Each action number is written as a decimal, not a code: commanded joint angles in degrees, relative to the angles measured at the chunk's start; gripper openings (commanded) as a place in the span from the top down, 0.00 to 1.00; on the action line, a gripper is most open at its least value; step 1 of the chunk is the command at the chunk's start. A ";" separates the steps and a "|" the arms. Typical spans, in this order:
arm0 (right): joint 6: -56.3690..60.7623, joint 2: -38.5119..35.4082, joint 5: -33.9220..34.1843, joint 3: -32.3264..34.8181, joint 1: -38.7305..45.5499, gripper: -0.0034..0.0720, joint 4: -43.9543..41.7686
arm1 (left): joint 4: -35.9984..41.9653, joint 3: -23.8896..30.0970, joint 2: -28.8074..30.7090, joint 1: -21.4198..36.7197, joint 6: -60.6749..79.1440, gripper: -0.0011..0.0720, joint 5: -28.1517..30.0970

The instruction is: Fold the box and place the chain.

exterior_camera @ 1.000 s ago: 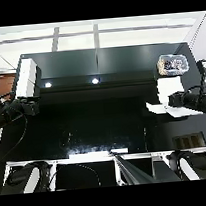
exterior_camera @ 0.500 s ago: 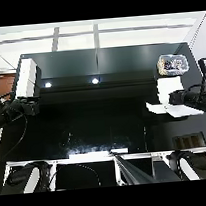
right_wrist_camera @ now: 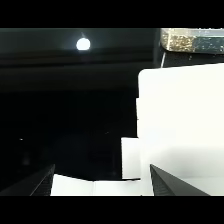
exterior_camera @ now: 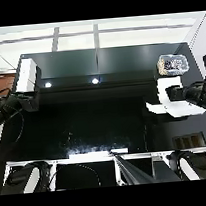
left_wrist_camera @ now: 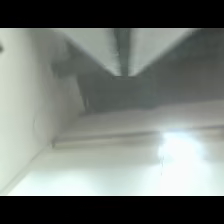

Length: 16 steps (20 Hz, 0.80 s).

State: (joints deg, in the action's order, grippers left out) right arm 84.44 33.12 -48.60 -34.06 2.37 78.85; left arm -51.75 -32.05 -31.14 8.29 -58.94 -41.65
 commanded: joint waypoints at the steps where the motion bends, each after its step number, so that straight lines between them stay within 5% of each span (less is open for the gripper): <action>1: 10.10 2.03 0.72 -0.52 2.67 0.01 9.53 | 5.27 0.04 0.02 0.02 -0.61 0.03 4.76; 3: 19.04 7.54 -0.39 -3.37 11.15 0.01 20.85 | 7.82 0.02 0.04 0.09 -1.33 0.02 6.25; 5: 18.56 15.85 1.03 -8.50 24.35 0.01 21.29 | 8.17 0.04 0.02 0.04 -1.33 0.02 6.19; 8: 9.46 29.38 -0.79 -18.75 42.36 0.01 9.66 | 8.11 0.04 0.02 -0.02 -1.29 0.02 5.18; 10: -0.76 38.05 -9.33 -25.81 51.25 0.01 -2.36 | 8.15 0.04 0.02 -0.02 -1.31 0.02 5.11; 16: -32.81 53.94 -28.68 -31.52 60.67 0.02 -24.44 | 8.59 0.04 0.02 -0.02 -1.36 0.02 2.12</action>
State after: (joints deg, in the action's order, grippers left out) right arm 69.19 79.75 -67.70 -63.13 58.57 67.05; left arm -43.55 -32.03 -31.14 8.29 -60.25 -37.71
